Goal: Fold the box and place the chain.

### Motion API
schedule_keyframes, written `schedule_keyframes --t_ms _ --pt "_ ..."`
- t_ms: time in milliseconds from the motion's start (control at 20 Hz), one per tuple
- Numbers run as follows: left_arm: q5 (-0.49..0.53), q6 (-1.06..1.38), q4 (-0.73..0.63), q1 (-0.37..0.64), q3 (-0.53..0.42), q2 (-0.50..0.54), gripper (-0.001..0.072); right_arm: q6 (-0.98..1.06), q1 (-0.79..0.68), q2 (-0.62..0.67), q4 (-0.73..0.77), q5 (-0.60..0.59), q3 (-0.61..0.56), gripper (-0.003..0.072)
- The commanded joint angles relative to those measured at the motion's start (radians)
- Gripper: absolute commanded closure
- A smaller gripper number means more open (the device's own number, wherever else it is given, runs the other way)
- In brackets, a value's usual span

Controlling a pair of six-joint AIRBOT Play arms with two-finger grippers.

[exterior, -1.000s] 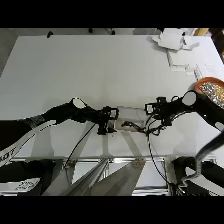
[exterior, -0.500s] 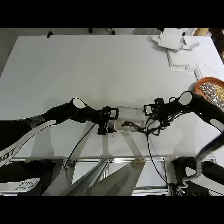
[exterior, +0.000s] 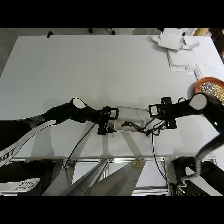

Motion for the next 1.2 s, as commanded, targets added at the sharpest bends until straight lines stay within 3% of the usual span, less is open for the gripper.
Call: schedule_keyframes --t_ms 0,200,400,700,800,900,1150 --pt "0.0 0.0 0.0 0.0 0.0 0.001 0.0455 0.083 0.001 0.18 0.043 0.139 0.0 0.0664" --pt "0.0 0.0 0.0 0.0 0.0 0.001 0.0456 0.086 0.001 0.307 0.317 0.228 -0.006 0.0664" --pt "0.0 0.0 0.0 0.0 0.0 0.001 0.0455 0.102 0.035 0.309 0.545 0.098 -0.05 0.0663" --pt "0.0 0.0 0.0 0.001 0.0 0.001 0.0455 0.255 0.278 0.177 0.512 -0.253 -0.11 0.0652" --pt "0.0 0.0 0.0 0.0 0.0 0.001 0.0455 0.298 0.293 0.123 0.472 -0.294 -0.11 0.0463" --pt "0.0 0.0 0.0 0.001 0.0 0.001 0.0455 0.379 0.293 0.137 0.41 -0.267 -0.103 0.0359" --pt "0.0 0.0 0.0 0.001 0.0 0.001 0.0455 0.47 0.263 0.299 0.055 -0.029 -0.081 0.0368"
